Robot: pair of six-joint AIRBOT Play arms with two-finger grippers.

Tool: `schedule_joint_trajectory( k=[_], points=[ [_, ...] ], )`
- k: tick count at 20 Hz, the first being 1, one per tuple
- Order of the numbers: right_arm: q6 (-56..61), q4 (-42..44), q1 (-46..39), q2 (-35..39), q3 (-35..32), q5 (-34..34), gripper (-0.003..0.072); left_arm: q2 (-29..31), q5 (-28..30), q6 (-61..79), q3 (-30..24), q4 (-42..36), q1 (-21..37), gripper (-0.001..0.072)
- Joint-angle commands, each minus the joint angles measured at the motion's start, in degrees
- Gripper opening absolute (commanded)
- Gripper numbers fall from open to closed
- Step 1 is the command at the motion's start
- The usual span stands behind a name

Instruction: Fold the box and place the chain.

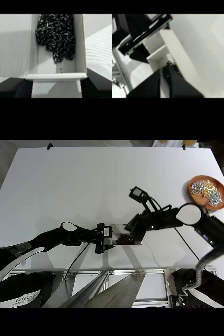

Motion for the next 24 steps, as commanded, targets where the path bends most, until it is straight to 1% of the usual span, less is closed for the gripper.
schedule_joint_trajectory(
  k=[1,3,5,6,9,11,14,17,18,19,22,24],
  points=[
    [-0.11,-3.76,-2.4,-5.25,10.19,5.09,0.0016,0.02,0.02,0.02,0.0,0.02,-0.04,0.0272],
    [-1.86,-4.28,-3.37,-9.11,10.6,6.05,0.0016,0.02,0.02,0.02,0.0,0.02,-0.04,0.0272],
    [-4.2,-5.68,-3.19,-12.98,10.45,10.19,0.0016,0.02,0.02,0.0,0.0,0.02,-0.04,0.0272],
    [-5.68,-5.42,-2.89,-13.73,9.97,11.06,0.0015,0.02,0.02,0.0,0.0,0.02,-0.04,0.0272],
    [-9.49,-5.09,-1.49,-13.55,8.26,11.08,0.0015,0.02,0.02,0.0,0.0,0.02,-0.04,0.0272],
    [-9.57,-5.51,-0.92,-13.55,6.86,10.75,0.0016,0.02,0.02,0.02,0.0,0.02,-0.04,0.0272],
    [-12.7,-5.49,1.81,-13.29,2.62,11.39,0.0023,0.02,0.02,0.02,0.0,0.02,-0.04,0.0272],
    [-17.16,-5.53,5.07,-10.93,-0.9,9.97,0.0147,0.02,0.02,0.04,0.0,0.02,-0.04,0.0272],
    [-18.51,-5.7,5.29,-10.12,-1.42,9.31,0.0227,0.02,0.02,0.02,0.0,0.02,-0.04,0.0272],
    [-19.76,-6.01,5.29,-9.51,-1.55,9.29,0.0268,0.02,0.02,0.02,0.0,0.02,-0.04,0.0272],
    [-20.02,-9.09,5.29,-8.26,-1.55,8.22,0.028,0.02,0.02,0.02,0.0,0.02,-0.04,0.0272],
    [-20.02,-10.1,5.29,-7.41,-1.55,6.69,0.0318,0.02,0.04,0.02,0.0,0.02,-0.04,0.0272]
  ],
)
